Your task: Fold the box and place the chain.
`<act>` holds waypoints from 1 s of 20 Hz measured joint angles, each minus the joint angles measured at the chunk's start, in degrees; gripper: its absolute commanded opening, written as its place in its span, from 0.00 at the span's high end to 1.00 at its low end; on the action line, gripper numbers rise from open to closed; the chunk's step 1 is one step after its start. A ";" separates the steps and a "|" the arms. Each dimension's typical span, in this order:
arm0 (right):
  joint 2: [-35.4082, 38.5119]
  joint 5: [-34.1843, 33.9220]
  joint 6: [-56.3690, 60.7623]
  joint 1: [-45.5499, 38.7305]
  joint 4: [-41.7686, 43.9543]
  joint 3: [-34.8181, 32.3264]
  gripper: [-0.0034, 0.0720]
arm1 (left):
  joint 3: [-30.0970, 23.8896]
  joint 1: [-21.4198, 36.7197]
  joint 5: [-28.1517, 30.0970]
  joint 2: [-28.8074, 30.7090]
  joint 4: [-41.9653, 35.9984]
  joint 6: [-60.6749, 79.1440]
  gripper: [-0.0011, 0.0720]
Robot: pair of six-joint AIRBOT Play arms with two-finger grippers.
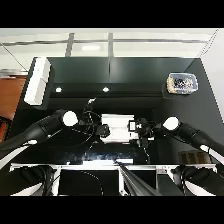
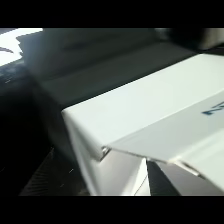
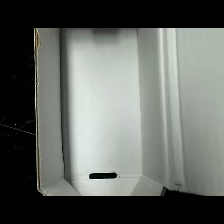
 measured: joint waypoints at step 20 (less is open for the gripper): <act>-0.02 0.00 0.00 0.00 0.00 0.00 0.40 | 15.04 -12.07 -16.94 -9.99 24.41 -33.70 0.64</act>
